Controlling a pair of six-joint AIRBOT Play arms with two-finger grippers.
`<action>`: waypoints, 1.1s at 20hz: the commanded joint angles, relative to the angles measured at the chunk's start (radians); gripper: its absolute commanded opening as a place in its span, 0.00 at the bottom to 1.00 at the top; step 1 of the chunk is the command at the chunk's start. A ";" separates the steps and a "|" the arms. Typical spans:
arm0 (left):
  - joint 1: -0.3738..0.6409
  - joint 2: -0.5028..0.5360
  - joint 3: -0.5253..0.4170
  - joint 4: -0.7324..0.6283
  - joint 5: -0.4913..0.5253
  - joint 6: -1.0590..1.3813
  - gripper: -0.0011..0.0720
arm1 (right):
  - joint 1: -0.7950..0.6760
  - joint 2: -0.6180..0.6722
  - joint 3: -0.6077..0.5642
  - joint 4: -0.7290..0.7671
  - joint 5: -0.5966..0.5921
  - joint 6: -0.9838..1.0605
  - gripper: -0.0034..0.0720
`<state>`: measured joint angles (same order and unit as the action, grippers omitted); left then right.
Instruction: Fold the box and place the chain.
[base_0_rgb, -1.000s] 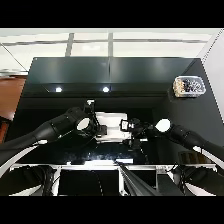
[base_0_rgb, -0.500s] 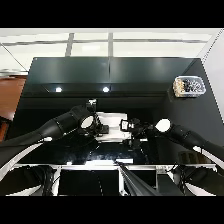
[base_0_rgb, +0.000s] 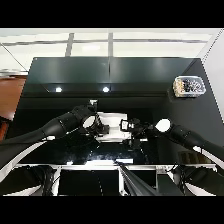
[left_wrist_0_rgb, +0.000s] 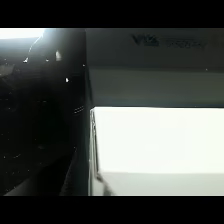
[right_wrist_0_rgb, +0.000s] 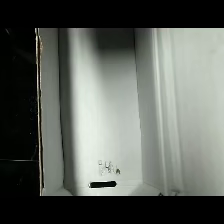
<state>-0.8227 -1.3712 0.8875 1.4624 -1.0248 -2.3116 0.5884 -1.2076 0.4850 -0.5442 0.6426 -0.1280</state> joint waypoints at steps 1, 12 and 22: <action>0.000 -0.006 0.014 -0.004 0.001 0.000 0.46 | 0.000 0.000 0.001 0.000 0.000 0.000 0.74; -0.005 -0.018 0.019 -0.008 -0.001 0.020 0.05 | 0.000 0.000 0.001 0.000 0.000 0.000 0.74; -0.013 -0.018 0.019 -0.005 -0.034 0.022 0.53 | 0.000 0.000 0.001 0.000 0.000 0.000 0.74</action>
<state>-0.8356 -1.3891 0.9062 1.4506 -1.0401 -2.2852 0.5884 -1.2076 0.4850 -0.5438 0.6426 -0.1276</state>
